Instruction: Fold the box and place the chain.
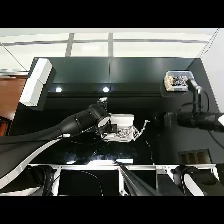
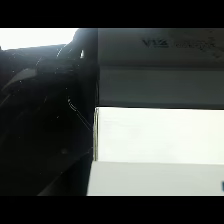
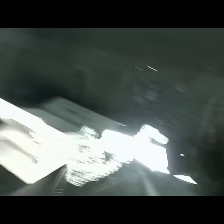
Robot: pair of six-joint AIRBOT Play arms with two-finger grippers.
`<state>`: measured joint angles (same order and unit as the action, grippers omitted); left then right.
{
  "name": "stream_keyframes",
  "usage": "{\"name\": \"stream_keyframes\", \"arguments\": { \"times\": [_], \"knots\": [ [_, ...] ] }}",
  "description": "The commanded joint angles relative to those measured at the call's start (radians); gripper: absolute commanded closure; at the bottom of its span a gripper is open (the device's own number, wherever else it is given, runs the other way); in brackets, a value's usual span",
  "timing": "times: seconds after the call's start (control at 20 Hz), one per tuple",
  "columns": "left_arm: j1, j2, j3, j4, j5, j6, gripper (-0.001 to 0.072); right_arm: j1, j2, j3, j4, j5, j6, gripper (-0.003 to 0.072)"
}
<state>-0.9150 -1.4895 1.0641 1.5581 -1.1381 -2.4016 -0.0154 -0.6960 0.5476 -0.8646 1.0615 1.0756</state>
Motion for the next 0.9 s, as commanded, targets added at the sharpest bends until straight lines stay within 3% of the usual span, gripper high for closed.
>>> {"name": "stream_keyframes", "arguments": {
  "times": [0.0,0.15,0.25,0.5,0.85],
  "knots": [
    [0.0,0.0,0.0,0.0,0.003,0.0,0.0681,0.001,0.021,-0.193,-0.027,-0.143,-0.256,-0.0034],
    [0.0,0.0,0.0,0.0,0.003,0.0,0.0681,0.121,0.019,-0.281,-0.027,-0.254,-0.486,-0.0034],
    [0.0,0.0,0.0,0.0,0.003,0.0,0.0681,0.209,0.015,-0.287,-0.024,-0.281,-0.718,-0.0034],
    [0.0,0.0,0.0,0.0,0.002,0.0,0.0681,0.371,-0.127,-0.272,0.139,-0.356,-1.038,-0.0034],
    [0.0,0.0,0.0,0.0,0.003,0.0,0.0681,0.406,-0.286,-0.245,0.247,-0.468,-1.257,-0.0034]
  ]
}}
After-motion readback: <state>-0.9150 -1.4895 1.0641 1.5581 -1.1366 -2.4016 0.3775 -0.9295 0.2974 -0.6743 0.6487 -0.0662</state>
